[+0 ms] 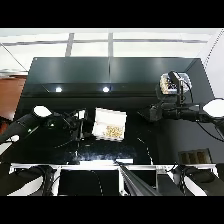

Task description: Fold the box and place the chain.

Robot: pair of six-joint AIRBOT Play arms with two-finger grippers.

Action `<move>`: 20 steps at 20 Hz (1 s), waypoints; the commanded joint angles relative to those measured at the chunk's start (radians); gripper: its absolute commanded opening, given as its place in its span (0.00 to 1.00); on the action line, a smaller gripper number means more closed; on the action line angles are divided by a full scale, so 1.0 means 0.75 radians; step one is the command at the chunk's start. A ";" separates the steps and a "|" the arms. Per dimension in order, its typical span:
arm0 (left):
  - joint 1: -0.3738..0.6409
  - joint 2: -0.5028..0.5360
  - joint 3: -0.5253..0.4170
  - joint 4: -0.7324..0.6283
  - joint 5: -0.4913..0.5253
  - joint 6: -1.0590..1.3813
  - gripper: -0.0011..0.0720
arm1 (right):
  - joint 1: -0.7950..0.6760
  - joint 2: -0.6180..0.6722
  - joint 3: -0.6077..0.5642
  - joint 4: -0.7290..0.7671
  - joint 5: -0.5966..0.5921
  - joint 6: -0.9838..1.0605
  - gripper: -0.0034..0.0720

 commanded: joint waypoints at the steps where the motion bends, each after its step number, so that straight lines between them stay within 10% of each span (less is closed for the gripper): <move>1: -0.016 -0.026 0.005 -0.015 0.001 0.031 0.96 | 0.000 0.000 0.000 0.001 0.001 0.001 0.84; 20: -0.099 0.005 0.004 -0.005 -0.083 0.033 0.98 | 0.000 0.000 0.000 0.001 0.001 0.015 0.84</move>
